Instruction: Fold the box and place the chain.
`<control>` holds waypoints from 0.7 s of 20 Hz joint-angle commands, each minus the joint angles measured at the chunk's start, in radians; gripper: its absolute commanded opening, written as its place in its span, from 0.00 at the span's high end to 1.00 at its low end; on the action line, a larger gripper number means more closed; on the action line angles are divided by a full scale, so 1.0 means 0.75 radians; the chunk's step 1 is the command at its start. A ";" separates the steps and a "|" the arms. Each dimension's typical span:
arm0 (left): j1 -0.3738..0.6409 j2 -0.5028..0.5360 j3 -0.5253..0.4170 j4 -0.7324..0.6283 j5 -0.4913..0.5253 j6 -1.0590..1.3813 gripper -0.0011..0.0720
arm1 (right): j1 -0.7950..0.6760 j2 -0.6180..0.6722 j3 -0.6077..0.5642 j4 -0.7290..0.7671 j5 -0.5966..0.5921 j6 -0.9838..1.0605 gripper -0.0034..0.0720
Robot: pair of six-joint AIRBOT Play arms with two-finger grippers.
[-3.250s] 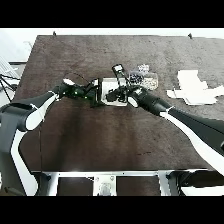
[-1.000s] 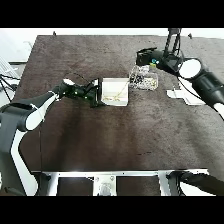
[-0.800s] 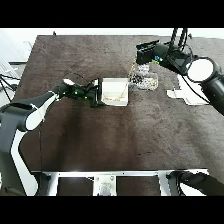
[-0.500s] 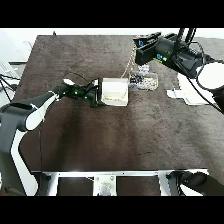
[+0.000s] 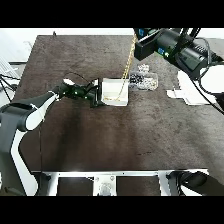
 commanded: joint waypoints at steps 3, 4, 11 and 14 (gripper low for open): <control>0.001 0.001 0.001 0.000 -0.001 0.000 0.37 | 0.021 0.001 0.102 -0.158 -0.098 -0.007 0.95; 0.001 0.001 0.001 0.000 0.000 0.000 0.37 | 0.021 0.001 0.119 -0.170 -0.098 -0.007 0.95; 0.001 0.001 0.001 0.000 -0.001 0.000 0.37 | 0.021 0.000 0.098 -0.181 -0.044 0.019 0.95; 0.001 0.001 0.001 0.000 -0.001 -0.001 0.37 | 0.021 0.000 0.017 -0.181 -0.047 0.088 0.95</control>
